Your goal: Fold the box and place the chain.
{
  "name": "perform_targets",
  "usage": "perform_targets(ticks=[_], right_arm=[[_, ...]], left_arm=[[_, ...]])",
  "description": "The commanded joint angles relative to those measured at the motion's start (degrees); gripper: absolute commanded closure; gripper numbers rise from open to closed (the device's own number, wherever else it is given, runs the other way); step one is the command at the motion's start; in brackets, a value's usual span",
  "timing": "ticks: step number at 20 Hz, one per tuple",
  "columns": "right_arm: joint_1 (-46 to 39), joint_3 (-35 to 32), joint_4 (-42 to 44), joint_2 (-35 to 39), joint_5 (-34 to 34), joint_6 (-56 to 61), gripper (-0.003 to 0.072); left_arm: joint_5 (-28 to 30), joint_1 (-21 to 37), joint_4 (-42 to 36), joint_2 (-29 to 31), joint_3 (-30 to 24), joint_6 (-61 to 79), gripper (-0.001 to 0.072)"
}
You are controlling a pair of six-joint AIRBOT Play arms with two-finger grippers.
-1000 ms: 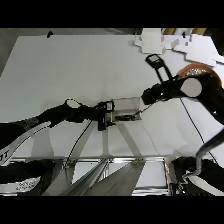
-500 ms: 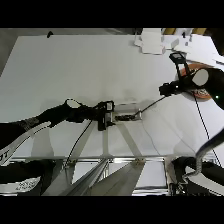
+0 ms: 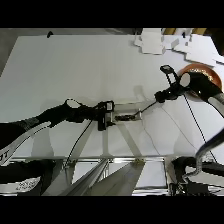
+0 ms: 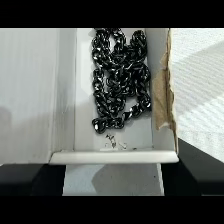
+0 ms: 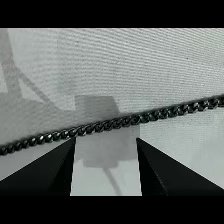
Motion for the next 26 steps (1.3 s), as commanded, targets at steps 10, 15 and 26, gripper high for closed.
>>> perform_targets(ticks=[10, 15, 26], right_arm=[[-0.02, -0.02, -0.35, -3.76, -2.45, 2.19, 0.0471], [0.0, -0.02, -1.07, -1.99, 0.39, 2.12, 0.0648], [8.81, -0.46, -0.94, 22.05, 13.05, 1.84, 0.0668]], left_arm=[[0.02, 0.0, 0.02, 0.02, 0.0, 0.02, 0.054], [0.02, 0.0, 0.02, 0.02, 0.0, 0.02, 0.054], [0.02, 0.0, 0.02, 0.02, 0.0, 0.02, 0.054]])
